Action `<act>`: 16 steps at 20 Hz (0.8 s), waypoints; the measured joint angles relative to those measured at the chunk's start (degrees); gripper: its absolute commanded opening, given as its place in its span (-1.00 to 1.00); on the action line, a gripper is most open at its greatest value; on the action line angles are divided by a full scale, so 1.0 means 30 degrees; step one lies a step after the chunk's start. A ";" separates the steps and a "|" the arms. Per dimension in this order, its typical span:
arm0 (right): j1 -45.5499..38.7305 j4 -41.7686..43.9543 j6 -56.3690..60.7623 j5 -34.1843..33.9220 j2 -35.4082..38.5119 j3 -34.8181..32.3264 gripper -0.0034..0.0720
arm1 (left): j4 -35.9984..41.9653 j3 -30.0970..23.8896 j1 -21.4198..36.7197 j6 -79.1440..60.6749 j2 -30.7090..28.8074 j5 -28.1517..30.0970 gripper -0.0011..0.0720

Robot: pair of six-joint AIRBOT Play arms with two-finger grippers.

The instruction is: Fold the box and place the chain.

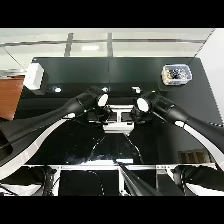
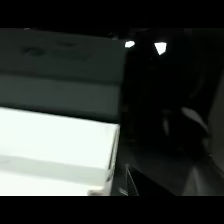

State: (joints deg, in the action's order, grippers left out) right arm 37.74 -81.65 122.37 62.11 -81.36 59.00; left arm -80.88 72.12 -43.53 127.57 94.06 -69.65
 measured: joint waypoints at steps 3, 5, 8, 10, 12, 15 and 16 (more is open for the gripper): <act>0.0408 -0.1013 0.1224 0.0364 -0.0335 0.0211 -0.08 | 0.0000 0.0000 0.0007 0.0000 0.0000 0.0000 -0.90; 0.0532 -0.1231 0.1596 0.0597 -0.0452 0.0284 -0.08 | 0.0000 0.0000 0.0007 0.0000 0.0000 -0.0007 -0.90; 0.0612 -0.0954 0.1719 0.0670 -0.0532 0.0328 -0.88 | 0.0000 0.0000 0.0007 -0.0029 0.0000 0.0000 -0.90; 0.0619 -0.0940 0.1785 0.0743 -0.0554 0.0328 -0.88 | 0.0044 0.0000 0.0000 0.0022 0.0000 0.0007 -0.90; 0.0619 -0.0918 0.1756 0.0772 -0.0561 0.0328 -0.58 | 0.0044 0.0000 0.0000 0.0015 0.0000 0.0000 -0.90; 0.0619 -0.0860 0.1668 0.0780 -0.0568 0.0328 -0.42 | 0.0036 0.0000 0.0000 -0.0022 0.0000 0.0000 -0.90; 0.0619 -0.0860 0.1668 0.0736 -0.0583 0.0328 -0.42 | 0.0036 0.0000 0.0000 -0.0022 0.0000 0.0000 -0.90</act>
State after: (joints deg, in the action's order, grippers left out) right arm 39.59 -84.23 127.37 64.31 -83.11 59.99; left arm -80.77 72.12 -43.53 127.50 94.06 -69.65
